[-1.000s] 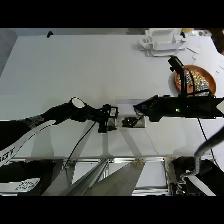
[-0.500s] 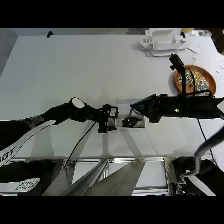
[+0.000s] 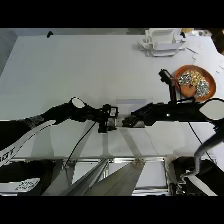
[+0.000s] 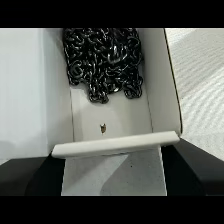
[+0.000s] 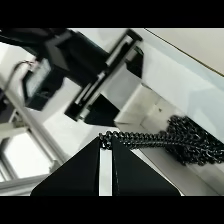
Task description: Fold the box and place the chain.
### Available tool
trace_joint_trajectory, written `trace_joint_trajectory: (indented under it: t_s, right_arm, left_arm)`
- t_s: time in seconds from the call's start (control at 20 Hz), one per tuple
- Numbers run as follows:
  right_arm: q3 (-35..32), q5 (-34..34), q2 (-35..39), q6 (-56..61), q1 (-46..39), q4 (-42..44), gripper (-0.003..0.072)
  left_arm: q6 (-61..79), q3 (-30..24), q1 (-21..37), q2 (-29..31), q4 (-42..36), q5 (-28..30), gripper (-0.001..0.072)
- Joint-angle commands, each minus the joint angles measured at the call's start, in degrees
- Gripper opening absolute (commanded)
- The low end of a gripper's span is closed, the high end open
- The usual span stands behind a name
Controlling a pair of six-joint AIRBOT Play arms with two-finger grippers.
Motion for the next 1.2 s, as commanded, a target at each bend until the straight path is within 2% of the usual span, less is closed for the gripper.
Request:
trace_joint_trajectory:
  t_s: [0.0,0.05,0.2,0.3,0.4,0.55,0.65,0.7,0.9,1.15]
  right_arm:
    - [-1.3,-0.2,-3.5,0.1,0.1,-1.6,0.0061]
    - [-1.3,-0.2,-4.5,0.1,0.0,-1.6,0.0105]
    - [-1.2,-0.2,-5.3,0.0,0.0,-1.4,0.0122]
    - [-0.6,0.3,-4.1,-0.3,0.0,-1.6,0.0199]
    - [2.4,2.4,-2.0,-0.7,-0.5,-4.2,0.0201]
    - [9.2,10.7,0.9,-2.1,-5.7,-11.9,0.0199]
    - [11.2,15.7,1.6,-3.4,-10.0,-17.5,0.0194]
    - [11.1,16.7,1.6,-5.1,-11.2,-20.9,0.0164]
    - [10.8,13.5,-0.4,-5.0,-13.1,-31.1,0.0156]
    - [6.5,10.1,-5.3,-6.6,-13.3,-31.4,0.0156]
  left_arm:
    - [0.0,0.0,0.0,0.0,0.0,0.0,0.0140]
    - [0.0,0.0,0.0,0.0,0.0,0.0,0.0140]
    - [0.0,0.0,0.1,0.0,0.0,0.0,0.0140]
    - [0.0,0.0,0.0,0.0,0.0,0.0,0.0140]
    - [0.0,0.0,0.0,0.0,0.0,0.0,0.0140]
    - [0.0,0.0,0.0,0.0,0.0,0.0,0.0140]
    - [0.0,0.0,0.0,0.0,0.0,0.0,0.0140]
    - [0.0,0.0,0.0,0.0,0.0,0.0,0.0140]
    - [0.0,0.0,0.0,0.0,0.0,0.0,0.0140]
    - [0.0,0.0,0.0,0.0,0.0,0.0,0.0140]
